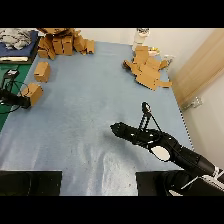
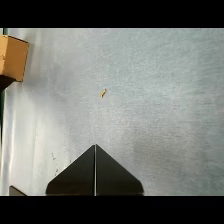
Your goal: Fold the box.
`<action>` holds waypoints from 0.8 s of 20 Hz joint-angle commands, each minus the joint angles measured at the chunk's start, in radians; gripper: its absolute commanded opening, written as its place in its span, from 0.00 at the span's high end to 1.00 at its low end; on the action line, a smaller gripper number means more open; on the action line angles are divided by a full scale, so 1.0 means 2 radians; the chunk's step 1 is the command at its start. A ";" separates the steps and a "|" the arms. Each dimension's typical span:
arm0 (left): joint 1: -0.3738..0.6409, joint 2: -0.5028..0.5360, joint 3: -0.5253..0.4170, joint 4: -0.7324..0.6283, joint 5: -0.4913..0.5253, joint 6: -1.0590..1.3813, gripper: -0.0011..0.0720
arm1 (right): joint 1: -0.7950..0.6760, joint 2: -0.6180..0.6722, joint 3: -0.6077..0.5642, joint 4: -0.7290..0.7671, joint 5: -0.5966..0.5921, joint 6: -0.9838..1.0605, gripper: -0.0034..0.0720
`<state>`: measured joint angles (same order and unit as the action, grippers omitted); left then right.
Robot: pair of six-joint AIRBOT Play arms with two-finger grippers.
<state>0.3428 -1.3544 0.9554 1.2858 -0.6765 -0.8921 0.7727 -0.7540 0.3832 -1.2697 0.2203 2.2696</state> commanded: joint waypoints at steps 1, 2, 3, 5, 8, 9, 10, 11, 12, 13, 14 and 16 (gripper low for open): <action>0.011 0.031 0.019 0.029 -0.102 -0.027 0.04 | 0.000 0.000 0.000 -0.013 0.000 0.000 0.95; 0.009 0.047 0.022 0.012 -0.121 -0.032 0.04 | 0.000 -0.001 0.002 -0.026 0.000 0.000 0.95; 0.003 0.064 0.022 -0.012 -0.134 -0.032 0.30 | -0.002 -0.001 0.005 -0.038 0.000 0.000 0.95; -0.019 0.091 0.022 -0.080 -0.167 -0.002 0.97 | -0.025 -0.007 0.017 -0.042 0.018 -0.002 0.95; -0.078 0.113 0.022 -0.206 -0.206 0.001 0.97 | -0.071 -0.037 0.053 -0.042 0.032 -0.060 0.95; -0.106 0.113 0.020 -0.241 -0.218 0.001 0.97 | -0.082 -0.055 0.072 -0.042 0.037 -0.082 0.95; -0.138 0.113 0.015 -0.262 -0.222 0.000 0.97 | -0.089 -0.076 0.092 -0.042 0.044 -0.100 0.95; -0.173 0.113 0.008 -0.274 -0.220 -0.005 0.97 | -0.090 -0.101 0.116 -0.042 0.053 -0.119 0.95; -0.210 0.113 -0.001 -0.277 -0.205 -0.014 0.97 | -0.089 -0.128 0.140 -0.037 0.060 -0.140 0.95; -0.250 0.113 -0.012 -0.278 -0.180 -0.027 0.97 | -0.087 -0.157 0.163 -0.028 0.065 -0.162 0.95; -0.286 0.113 -0.021 -0.278 -0.156 -0.030 0.97 | -0.085 -0.182 0.184 -0.022 0.070 -0.179 0.95; -0.333 0.112 -0.029 -0.278 -0.123 -0.035 0.97 | -0.083 -0.217 0.213 -0.021 0.086 -0.186 0.95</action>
<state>-0.1661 -1.1328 0.9279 0.7761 -1.0100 -0.9360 0.6098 -1.0790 0.7147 -1.3304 0.3424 1.9797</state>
